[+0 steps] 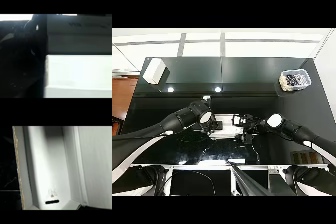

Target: Fold the box and place the chain.

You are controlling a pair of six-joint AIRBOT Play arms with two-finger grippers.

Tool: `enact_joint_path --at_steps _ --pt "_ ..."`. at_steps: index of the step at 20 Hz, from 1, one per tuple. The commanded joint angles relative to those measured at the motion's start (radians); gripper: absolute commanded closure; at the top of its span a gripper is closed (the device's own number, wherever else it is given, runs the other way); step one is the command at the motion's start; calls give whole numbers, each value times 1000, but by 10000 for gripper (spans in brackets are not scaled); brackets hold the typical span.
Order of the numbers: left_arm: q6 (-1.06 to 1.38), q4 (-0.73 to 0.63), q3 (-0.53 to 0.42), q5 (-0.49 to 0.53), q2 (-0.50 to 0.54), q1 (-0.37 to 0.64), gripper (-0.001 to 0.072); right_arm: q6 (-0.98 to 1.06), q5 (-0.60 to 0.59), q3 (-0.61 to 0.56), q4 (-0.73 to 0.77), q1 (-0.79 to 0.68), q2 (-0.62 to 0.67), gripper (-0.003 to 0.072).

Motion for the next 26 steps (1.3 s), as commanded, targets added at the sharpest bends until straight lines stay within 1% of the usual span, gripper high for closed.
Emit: enact_joint_path --at_steps 1,3,4,5,6,7,10,11,12,13,15,17,19,21,24,26 --pt "-2 1 1 -15 1 0 399 0 1 0 0 0 0 223" --pt "-2 2 1 -14 1 0 400 0 1 0 0 0 0 223" --pt "-2 2 1 -14 1 0 429 0 1 0 0 0 0 223" --pt "-1 5 1 -14 1 0 506 0 1 0 0 0 0 223" --pt "-1 5 1 -13 1 0 633 0 1 0 0 0 0 223" --pt "-1 5 1 -8 1 0 682 0 1 0 0 0 0 222" --pt "6 6 1 -6 1 0 682 0 2 0 1 0 0 222" --pt "6 6 1 -7 1 0 682 0 1 0 0 0 0 171" --pt "17 5 1 -8 1 0 682 7 2 0 2 -1 5 18" --pt "35 5 1 -13 1 0 682 31 2 0 2 -1 24 -31" --pt "48 6 1 -19 1 0 682 87 16 1 -31 -3 95 -30" --pt "60 5 1 -19 1 0 681 145 50 1 -134 -19 175 -29" --pt "70 5 1 -19 1 0 682 191 122 0 -229 -44 224 -29" --pt "70 4 1 -21 1 0 682 202 180 -5 -268 -53 225 -28" --pt "70 2 1 -39 1 0 682 189 177 -25 -274 -43 202 -21" --pt "70 1 1 -41 1 0 681 167 152 -25 -247 -43 177 -19"
